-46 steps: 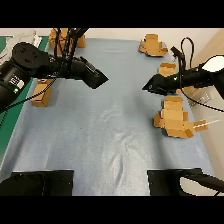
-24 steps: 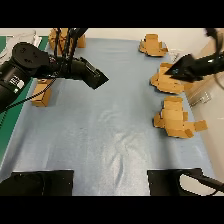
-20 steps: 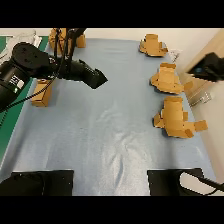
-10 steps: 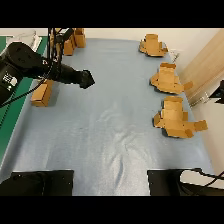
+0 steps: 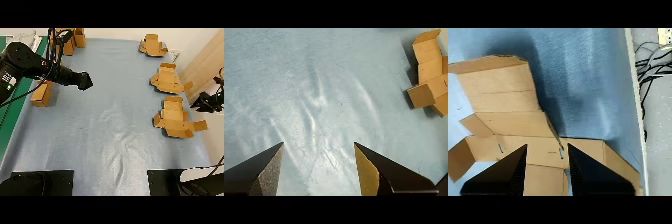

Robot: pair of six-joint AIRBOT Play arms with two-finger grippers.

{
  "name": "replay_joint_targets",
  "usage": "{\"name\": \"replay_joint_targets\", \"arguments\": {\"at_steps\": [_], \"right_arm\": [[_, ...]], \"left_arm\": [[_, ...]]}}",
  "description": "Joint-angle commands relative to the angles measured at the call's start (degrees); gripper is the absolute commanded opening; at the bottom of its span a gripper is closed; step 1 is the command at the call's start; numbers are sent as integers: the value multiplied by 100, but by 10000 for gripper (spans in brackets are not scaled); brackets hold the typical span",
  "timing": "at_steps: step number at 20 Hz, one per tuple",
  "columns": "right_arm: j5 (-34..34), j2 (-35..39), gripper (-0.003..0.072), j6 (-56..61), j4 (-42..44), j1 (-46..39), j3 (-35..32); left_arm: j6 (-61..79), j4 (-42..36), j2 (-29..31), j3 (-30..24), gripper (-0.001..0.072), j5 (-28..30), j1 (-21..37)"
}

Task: Fold the box.

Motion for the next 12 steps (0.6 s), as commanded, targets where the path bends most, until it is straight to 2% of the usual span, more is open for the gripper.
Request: {"name": "replay_joint_targets", "arguments": {"at_steps": [1,4,12], "right_arm": [[-144,-435,384,-297,-61,4,-9],[2,-581,338,-706,450,39,-9],[155,-616,329,-632,101,151,-251]], "left_arm": [[20,20,-2,2,695,-9,2],[22,37,-2,2,695,81,2],[17,122,-2,-2,695,179,2]]}}
